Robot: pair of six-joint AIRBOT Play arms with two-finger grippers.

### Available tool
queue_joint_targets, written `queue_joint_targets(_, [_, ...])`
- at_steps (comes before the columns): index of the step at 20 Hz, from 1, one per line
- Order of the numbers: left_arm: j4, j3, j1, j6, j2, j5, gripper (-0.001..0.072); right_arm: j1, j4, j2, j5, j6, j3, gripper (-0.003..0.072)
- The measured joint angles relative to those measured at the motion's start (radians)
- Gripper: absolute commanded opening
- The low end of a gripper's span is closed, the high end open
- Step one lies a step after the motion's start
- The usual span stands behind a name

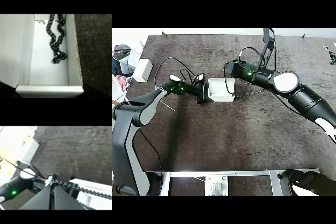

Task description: Fold the box and place the chain.

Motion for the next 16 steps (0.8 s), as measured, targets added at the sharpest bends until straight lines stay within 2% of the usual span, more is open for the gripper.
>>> queue_joint_targets(6, [0.0,0.0,0.0,0.0,0.0,0.0,0.0469,0.019,-0.022,-0.018,-0.002,-0.029,0.074,0.0011])
queue_joint_targets(15, [0.0,0.0,0.0,0.0,0.0,0.0,0.047,0.027,-0.114,-0.145,0.087,-0.016,0.088,0.0022])
queue_joint_targets(16, [0.0,0.0,0.0,0.0,0.0,0.0,0.047,0.025,-0.122,-0.156,0.091,-0.013,0.087,0.0195])
